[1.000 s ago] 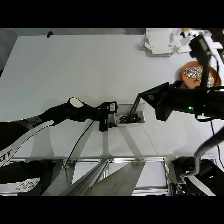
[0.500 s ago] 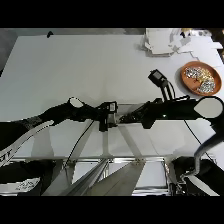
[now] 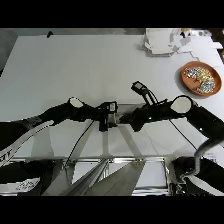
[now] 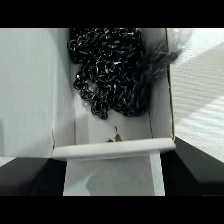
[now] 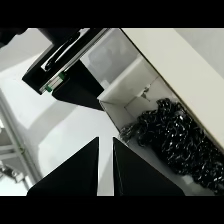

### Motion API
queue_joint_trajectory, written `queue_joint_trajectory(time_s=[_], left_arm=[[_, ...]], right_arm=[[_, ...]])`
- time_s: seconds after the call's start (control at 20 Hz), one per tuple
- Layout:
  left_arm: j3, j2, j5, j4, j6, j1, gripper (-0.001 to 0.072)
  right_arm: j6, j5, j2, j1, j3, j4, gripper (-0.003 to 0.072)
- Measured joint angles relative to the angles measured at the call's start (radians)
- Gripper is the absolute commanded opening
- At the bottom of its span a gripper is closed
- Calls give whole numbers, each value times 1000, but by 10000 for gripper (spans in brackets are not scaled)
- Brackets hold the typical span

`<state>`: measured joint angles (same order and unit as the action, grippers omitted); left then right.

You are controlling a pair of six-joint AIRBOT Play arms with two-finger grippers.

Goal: Fold the box and place the chain.

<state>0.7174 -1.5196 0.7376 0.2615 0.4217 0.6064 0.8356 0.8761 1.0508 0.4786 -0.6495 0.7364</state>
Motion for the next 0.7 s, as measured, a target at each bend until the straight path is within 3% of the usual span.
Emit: queue_joint_trajectory(time_s=[0.15,0.3,0.35,0.45,0.7], left_arm=[[0,0,0,0,0,0,254],[0,0,0,0,0,0,254],[0,0,0,0,0,0,254],[0,0,0,0,0,0,254],[0,0,0,0,0,0,254]], right_arm=[[2,-41,13,12,-10,-2,176],[-8,5,17,17,-67,12,175],[-15,35,18,18,-102,25,163],[-24,97,18,19,-185,76,17],[-36,97,34,19,-315,313,17]])
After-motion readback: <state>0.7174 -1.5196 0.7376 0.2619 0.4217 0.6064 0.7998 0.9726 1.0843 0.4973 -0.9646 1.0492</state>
